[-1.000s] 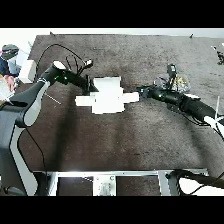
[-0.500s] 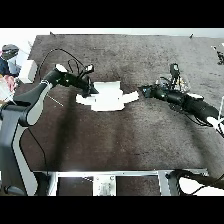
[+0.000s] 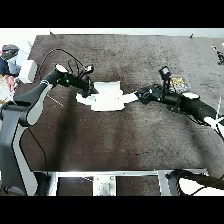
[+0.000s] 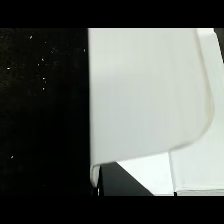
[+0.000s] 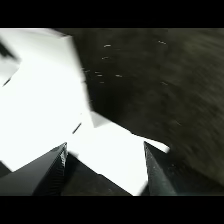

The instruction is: Fold the box and place the chain.

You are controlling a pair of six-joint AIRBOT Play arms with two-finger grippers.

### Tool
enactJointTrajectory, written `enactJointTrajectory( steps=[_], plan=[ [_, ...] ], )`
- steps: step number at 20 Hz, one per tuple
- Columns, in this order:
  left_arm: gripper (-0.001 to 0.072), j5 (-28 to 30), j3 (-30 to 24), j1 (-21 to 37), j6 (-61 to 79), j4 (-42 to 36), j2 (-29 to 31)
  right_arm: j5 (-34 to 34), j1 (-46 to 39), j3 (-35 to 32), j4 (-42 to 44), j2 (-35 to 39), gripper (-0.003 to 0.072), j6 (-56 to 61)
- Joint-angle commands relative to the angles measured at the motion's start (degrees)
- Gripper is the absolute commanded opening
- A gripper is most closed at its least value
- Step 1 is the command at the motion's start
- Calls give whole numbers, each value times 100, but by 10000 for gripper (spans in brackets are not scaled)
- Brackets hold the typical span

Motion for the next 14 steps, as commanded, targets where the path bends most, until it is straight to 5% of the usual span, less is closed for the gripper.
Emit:
enactJointTrajectory(
  steps=[1, 4, 5, 7, 14],
  plan=[
    [13, 22, -2, -4, 4, 17, -4, 42, 540, 280, -831, -162, 555, -734],
    [13, 22, -2, -4, 4, 17, -4, 566, 946, 817, -1961, -721, 560, -732],
    [13, 20, -2, -4, 4, 15, -4, 686, 1036, 949, -2267, -903, 691, -741],
    [13, 22, -2, -4, 4, 15, -4, 796, 1158, 1078, -2643, -1137, 694, -743],
    [13, 22, -2, -4, 4, 7, -4, -92, 1624, 1209, -2806, -1488, 710, -728]
  ],
)
